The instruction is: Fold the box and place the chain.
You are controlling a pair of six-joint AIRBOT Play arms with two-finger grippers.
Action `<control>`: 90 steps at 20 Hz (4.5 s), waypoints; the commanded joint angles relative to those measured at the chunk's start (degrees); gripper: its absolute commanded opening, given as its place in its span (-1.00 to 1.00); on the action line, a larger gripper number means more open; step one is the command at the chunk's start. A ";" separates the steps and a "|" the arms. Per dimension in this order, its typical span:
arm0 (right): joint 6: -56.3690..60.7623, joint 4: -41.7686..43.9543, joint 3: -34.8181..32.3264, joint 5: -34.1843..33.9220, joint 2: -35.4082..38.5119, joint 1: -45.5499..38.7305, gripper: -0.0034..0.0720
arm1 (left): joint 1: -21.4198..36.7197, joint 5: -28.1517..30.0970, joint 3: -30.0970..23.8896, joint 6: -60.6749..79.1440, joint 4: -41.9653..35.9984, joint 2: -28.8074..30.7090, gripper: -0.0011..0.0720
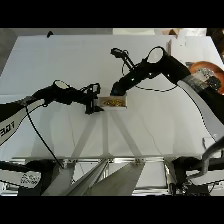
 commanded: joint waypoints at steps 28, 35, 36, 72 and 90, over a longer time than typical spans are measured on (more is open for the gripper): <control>-20.37 -11.65 -22.93 -26.86 11.80 7.08 -0.15 | 0.00 0.02 0.00 0.00 0.00 0.00 -0.20; -19.74 -11.76 -22.99 -28.85 11.87 7.26 -0.34 | 0.00 0.02 0.00 0.00 0.00 0.00 -0.20; -19.71 -11.74 -23.10 -29.00 11.87 7.54 -0.34 | 0.00 0.02 0.00 0.00 0.02 0.02 -0.20; 8.37 7.87 -23.12 -33.35 6.78 9.92 -0.88 | 0.00 0.02 0.00 0.00 0.00 0.02 -0.20; 8.37 5.42 -23.15 -29.81 10.58 6.56 -0.88 | 0.00 0.02 0.00 0.00 0.00 0.02 -0.20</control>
